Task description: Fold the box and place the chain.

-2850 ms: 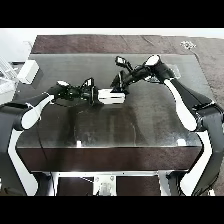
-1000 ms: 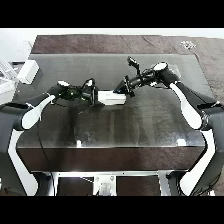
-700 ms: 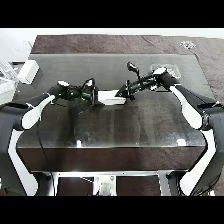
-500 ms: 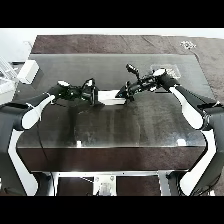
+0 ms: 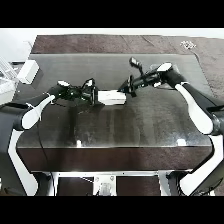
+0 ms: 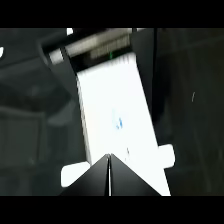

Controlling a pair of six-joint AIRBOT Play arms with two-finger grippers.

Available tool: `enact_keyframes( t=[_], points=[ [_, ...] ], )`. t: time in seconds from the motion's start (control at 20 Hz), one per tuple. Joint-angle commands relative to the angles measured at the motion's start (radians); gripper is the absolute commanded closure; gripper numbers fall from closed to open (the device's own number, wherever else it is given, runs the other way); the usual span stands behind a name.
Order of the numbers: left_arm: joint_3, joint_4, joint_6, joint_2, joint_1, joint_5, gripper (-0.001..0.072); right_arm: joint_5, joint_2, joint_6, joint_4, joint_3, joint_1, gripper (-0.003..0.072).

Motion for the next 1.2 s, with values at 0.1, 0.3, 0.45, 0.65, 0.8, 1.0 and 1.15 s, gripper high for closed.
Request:
enact_keyframes(
  t=[0.1, 0.3, 0.45, 0.65, 0.8, 1.0, 1.15],
  points=[
    [0.001, -0.005, 0.0, 0.002, 0.001, 0.0, 0.0186, 0.002, 0.219, 0.132, 0.037, -0.013, -0.032, 0.0684],
    [0.001, -0.017, 0.0, 0.002, 0.001, 0.0, 0.0186, -0.071, 0.387, 0.21, 0.037, -0.136, -0.099, 0.0684],
    [0.001, -0.022, 0.0, 0.002, 0.001, -0.001, 0.0185, -0.124, 0.494, 0.229, 0.037, -0.282, -0.153, 0.0683],
    [0.001, -0.022, 0.0, 0.002, 0.001, -0.013, 0.0186, -0.171, 0.589, 0.253, 0.037, -0.454, -0.205, 0.0683],
    [0.001, -0.022, 0.0, 0.002, 0.004, -0.004, 0.0186, -0.18, 0.632, 0.253, 0.038, -0.529, -0.241, 0.0683],
    [0.001, -0.022, 0.0, 0.002, 0.003, -0.012, 0.0186, -0.178, 0.653, 0.253, 0.037, -0.563, -0.262, 0.0682],
    [0.001, -0.022, 0.0, 0.002, 0.004, -0.011, 0.0186, -0.175, 0.654, 0.254, 0.037, -0.573, -0.262, 0.0682]
  ],
)
